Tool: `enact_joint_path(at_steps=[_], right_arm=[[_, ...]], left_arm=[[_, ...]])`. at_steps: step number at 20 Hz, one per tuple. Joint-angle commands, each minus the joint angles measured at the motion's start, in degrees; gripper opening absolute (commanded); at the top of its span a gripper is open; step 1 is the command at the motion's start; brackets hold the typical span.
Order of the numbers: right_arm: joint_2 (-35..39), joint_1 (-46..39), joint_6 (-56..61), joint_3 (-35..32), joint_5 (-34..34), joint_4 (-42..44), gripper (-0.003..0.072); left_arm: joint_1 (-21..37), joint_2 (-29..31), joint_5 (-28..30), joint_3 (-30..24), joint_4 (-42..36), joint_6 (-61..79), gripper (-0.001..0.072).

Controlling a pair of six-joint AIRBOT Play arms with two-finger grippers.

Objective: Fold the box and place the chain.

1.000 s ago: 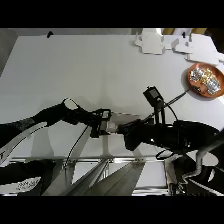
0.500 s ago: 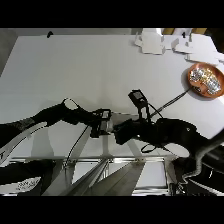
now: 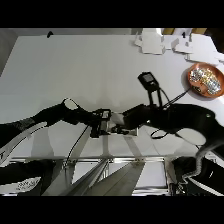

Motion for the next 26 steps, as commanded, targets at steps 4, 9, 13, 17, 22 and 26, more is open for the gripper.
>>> enact_joint_path(at_steps=[4,9,13,17,22,26], right_arm=[[0.17,-17.68,-1.09,1.11,17.79,-12.9,0.0116],[-8.26,-23.74,-1.7,-2.27,12.9,-12.81,0.0226],[-16.52,-23.74,-1.7,-2.29,10.93,-12.0,0.0227],[-21.62,-23.74,-1.7,-2.32,9.4,-11.19,0.023],[-24.22,-23.74,-1.7,-2.32,8.0,-11.15,0.023],[-25.97,-23.74,-1.49,-2.34,7.91,-10.82,0.0229]], left_arm=[[0.04,0.02,0.0,0.04,0.02,0.0,0.0272],[0.04,0.02,0.0,0.04,0.02,0.0,0.0272],[0.04,0.02,0.0,0.04,0.02,0.0,0.0272],[0.04,0.02,0.0,0.04,0.02,0.0,0.0272],[0.04,0.02,0.0,0.04,0.02,0.0,0.0272],[0.04,0.02,0.0,0.04,0.02,0.0,0.0272]])
